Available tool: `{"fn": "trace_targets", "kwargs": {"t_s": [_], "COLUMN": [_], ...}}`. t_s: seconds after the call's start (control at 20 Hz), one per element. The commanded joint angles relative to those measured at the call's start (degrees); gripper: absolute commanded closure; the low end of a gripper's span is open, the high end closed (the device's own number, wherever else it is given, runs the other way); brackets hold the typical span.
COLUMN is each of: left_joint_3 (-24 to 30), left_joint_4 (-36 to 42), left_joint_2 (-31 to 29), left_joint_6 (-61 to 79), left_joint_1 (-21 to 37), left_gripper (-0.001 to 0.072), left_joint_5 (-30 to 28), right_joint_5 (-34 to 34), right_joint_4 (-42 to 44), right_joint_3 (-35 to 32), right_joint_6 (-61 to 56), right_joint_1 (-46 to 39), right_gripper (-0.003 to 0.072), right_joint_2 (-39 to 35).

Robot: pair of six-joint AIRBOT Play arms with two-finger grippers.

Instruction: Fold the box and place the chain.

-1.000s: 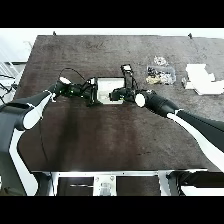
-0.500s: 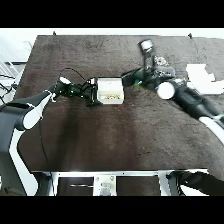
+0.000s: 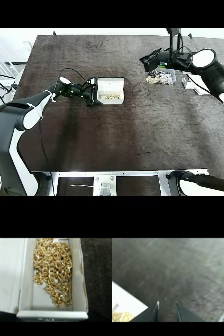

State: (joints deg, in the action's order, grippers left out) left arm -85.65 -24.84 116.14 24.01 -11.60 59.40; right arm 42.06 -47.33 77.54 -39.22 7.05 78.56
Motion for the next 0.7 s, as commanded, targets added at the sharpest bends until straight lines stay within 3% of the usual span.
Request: {"fn": "trace_targets", "kwargs": {"t_s": [0.0, 0.3, 0.65], "left_joint_3": [0.0, 0.0, 0.0], "left_joint_4": [0.0, 0.0, 0.0], "left_joint_2": [0.0, 0.0, 0.0], "left_joint_6": [0.0, 0.0, 0.0], "left_joint_1": [0.0, 0.0, 0.0], "left_gripper": [0.0288, 0.0288, 0.0288], "left_joint_5": [0.0, 0.0, 0.0], "right_joint_5": [6.1, 10.8, 11.3], "right_joint_4": [11.7, 15.0, 14.9], "right_joint_3": [1.7, 8.3, 15.1], "right_joint_6": [17.1, 22.0, 23.5], "right_joint_1": [-2.3, -1.8, 0.3], "right_gripper": [0.0427, 0.0427, 0.0461], "right_joint_2": [7.0, 18.5, 25.2]}}
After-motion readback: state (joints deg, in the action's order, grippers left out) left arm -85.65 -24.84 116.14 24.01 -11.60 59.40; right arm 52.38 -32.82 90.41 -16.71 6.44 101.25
